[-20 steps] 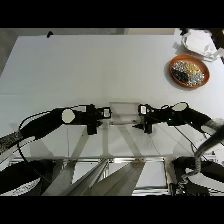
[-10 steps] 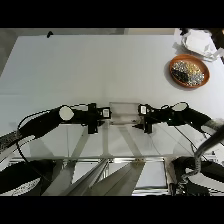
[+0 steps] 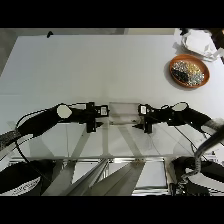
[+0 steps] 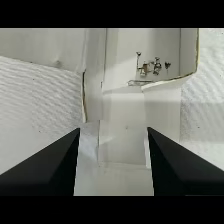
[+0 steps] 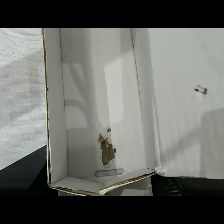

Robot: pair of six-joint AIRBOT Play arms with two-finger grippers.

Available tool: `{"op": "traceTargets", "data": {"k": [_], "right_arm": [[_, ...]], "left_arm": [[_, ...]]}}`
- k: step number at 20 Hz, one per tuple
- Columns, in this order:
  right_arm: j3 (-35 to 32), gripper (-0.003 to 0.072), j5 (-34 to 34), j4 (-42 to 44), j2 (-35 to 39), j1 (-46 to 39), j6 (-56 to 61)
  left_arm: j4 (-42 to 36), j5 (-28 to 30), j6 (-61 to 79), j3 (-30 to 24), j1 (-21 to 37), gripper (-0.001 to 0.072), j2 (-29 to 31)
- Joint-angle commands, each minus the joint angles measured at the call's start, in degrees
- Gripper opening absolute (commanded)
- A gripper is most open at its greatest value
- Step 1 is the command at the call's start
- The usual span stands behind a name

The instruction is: Fold the box and place the chain.

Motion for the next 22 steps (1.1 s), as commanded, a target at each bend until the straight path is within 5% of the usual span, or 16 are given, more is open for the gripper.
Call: {"op": "traceTargets", "data": {"k": [1,4,10,14,16,19,20,22], "right_arm": [[0.0,0.0411,0.0,0.0,0.0,0.0,0.0],[0.0,0.0411,0.0,0.0,0.0,0.0,0.0],[0.0,0.0411,0.0,0.0,0.0,0.0,0.0],[0.0,0.0411,0.0,0.0,0.0,0.0,0.0],[0.0,0.0411,0.0,0.0,0.0,0.0,0.0],[0.0,0.0411,0.0,0.0,0.0,0.0,0.0],[0.0,0.0411,0.0,0.0,0.0,0.0,0.0],[0.0,0.0411,0.0,0.0,0.0,0.0,0.0]], "left_arm": [[-0.8,1.0,1.2,0.0,-0.4,0.0477,0.0],[-0.8,1.0,3.1,0.0,-2.1,0.0385,-0.2],[-3.7,1.1,7.0,0.0,-4.4,0.0382,-2.8],[-10.1,1.6,13.6,0.1,-5.0,0.031,-3.3],[-11.7,3.2,16.0,0.1,-5.0,0.0188,-3.2],[-12.3,5.0,16.1,0.1,-5.1,0.0169,-3.3],[-12.3,5.0,16.1,0.1,-5.1,0.0095,-3.3],[-12.3,5.6,16.1,0.1,-6.1,0.0065,-3.3]]}}
